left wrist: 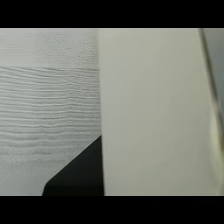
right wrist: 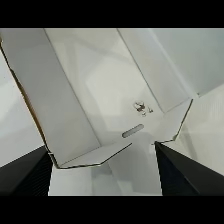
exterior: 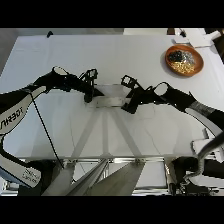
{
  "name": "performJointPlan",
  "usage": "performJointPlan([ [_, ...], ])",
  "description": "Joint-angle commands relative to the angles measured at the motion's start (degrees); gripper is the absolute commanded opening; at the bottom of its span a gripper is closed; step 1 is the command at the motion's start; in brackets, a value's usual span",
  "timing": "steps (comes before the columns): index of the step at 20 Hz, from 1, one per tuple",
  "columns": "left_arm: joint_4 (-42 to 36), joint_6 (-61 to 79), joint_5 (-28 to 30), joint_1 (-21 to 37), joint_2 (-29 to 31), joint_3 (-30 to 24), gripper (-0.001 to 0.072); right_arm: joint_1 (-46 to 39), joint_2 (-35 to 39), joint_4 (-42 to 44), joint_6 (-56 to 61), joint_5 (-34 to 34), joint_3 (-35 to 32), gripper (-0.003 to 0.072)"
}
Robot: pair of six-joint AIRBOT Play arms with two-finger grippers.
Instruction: Fold the box and place the chain.
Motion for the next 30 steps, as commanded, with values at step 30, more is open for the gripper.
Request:
performJointPlan([
  [30,0.1,0.1,-0.2,0.0,0.0,0.0,0.0014,-0.9,-0.1,-3.4,-10.8,-2.4,0.0,0.0686],
])
